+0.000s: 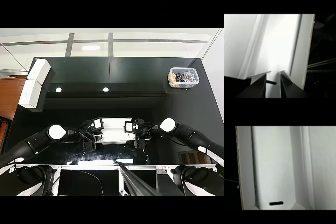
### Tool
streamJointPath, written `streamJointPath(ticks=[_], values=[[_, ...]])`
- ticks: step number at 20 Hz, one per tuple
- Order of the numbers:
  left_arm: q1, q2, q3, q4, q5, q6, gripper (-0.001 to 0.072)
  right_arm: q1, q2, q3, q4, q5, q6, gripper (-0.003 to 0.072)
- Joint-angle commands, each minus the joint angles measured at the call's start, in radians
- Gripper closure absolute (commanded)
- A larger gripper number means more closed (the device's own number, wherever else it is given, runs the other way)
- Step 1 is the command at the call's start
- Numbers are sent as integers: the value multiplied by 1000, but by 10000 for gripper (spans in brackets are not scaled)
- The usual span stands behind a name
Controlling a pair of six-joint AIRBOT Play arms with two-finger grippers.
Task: Fold the box and place the chain.
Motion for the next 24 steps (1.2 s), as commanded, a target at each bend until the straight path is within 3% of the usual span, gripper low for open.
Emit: streamJointPath(ticks=[1,11,12,13,15,17,19,20,21,22,24], values=[[-10,-8,0,-75,33,14,488,0,-1,-1,1,0,0,209],[-9,-27,0,-69,32,16,491,0,-1,-1,1,-1,0,209],[-10,-27,0,-62,32,16,445,0,-1,-1,1,-1,0,209],[-10,-27,0,-60,32,17,328,0,-1,-1,1,-1,0,209],[-10,-27,0,-55,32,17,291,0,-1,-1,1,-2,0,210],[-10,-27,0,-36,31,17,378,0,-1,-1,1,-3,0,209],[-10,-27,0,-34,33,17,348,0,-1,-1,1,-4,0,209],[-9,-27,0,-34,32,17,372,0,-1,-1,1,-4,1,209],[-8,-26,1,-29,31,17,547,0,-1,0,1,-4,0,209],[-7,-21,1,-8,30,16,675,0,-1,-1,1,-4,1,209],[-5,11,1,53,29,-43,677,0,-1,-1,1,-4,0,210]])
